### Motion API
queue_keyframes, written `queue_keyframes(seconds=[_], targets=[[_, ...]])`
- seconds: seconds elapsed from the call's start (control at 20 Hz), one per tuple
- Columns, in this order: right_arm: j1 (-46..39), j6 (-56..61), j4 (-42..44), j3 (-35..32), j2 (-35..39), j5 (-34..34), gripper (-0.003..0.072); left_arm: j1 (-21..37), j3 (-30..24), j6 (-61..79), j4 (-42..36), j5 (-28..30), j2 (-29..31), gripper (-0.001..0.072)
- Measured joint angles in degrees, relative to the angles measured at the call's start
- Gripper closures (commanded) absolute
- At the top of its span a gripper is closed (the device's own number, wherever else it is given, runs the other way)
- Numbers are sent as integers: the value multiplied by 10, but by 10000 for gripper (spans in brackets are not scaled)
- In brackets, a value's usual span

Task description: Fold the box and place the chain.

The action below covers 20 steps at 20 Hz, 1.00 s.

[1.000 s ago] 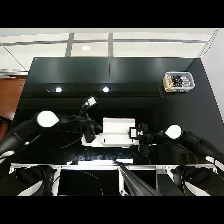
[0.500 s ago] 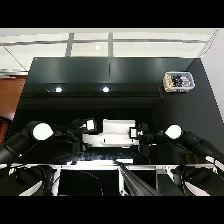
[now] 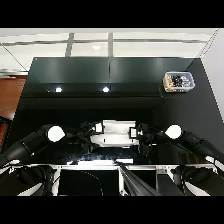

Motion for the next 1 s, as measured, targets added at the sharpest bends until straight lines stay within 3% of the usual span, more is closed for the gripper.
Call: queue_keyframes(seconds=[0.05, 0.15, 0.7, 0.8, 1.0], targets=[[0, 0, 0, 0, 0, 0, 259, -1, 0, 1, -4, 2, -2, 270], [0, 0, 0, 0, 0, 0, 260, -2, 0, 3, -12, 10, -4, 424], [0, 0, 0, 0, 0, 0, 259, -3, 0, 5, -51, 3, -12, 447], [0, 0, 0, 0, 0, 0, 259, -2, 0, 7, -69, 8, -21, 489], [0, 0, 0, 0, 0, 0, 259, -3, 0, 62, -137, 17, -37, 490]])
